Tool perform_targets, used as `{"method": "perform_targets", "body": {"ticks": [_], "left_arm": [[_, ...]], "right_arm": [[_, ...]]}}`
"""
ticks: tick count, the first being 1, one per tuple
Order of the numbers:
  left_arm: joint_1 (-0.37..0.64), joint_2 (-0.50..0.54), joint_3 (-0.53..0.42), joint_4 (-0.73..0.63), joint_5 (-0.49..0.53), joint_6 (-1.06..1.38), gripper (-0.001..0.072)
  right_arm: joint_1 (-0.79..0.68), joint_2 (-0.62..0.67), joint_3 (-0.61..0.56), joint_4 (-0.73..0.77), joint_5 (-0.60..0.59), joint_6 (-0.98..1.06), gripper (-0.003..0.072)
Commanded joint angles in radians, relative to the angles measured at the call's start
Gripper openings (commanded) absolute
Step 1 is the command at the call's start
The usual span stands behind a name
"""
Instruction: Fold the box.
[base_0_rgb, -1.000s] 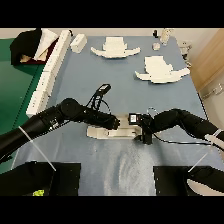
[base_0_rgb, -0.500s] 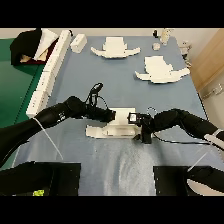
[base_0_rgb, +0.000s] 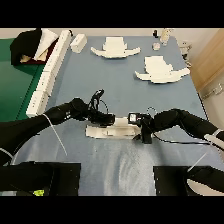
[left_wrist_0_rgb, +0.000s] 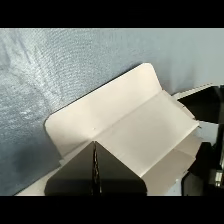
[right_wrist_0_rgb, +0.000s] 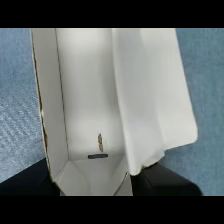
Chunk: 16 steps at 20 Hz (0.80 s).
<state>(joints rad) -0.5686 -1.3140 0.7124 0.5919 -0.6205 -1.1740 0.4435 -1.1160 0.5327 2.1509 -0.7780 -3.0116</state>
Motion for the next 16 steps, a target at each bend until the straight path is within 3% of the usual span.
{"method": "perform_targets", "body": {"ticks": [1,6,10,13,16], "left_arm": [[0.001,0.010,0.021,-0.013,-0.030,0.071,0.0014],[0.019,0.173,0.050,0.041,-0.048,0.169,0.0013],[0.011,0.328,0.050,0.159,-0.172,0.237,0.0013],[-0.044,0.407,0.042,0.267,-0.294,0.303,0.0012],[-0.140,0.456,0.021,0.381,-0.306,0.302,0.0012]], "right_arm": [[0.000,0.000,0.000,0.000,-0.001,0.000,0.0521],[0.000,0.000,0.000,0.000,-0.001,0.000,0.0521],[0.000,0.000,0.000,0.000,0.000,0.000,0.0522],[0.000,0.000,0.000,0.000,0.000,0.000,0.0521],[0.000,0.000,0.000,0.000,0.000,0.000,0.0521]]}}
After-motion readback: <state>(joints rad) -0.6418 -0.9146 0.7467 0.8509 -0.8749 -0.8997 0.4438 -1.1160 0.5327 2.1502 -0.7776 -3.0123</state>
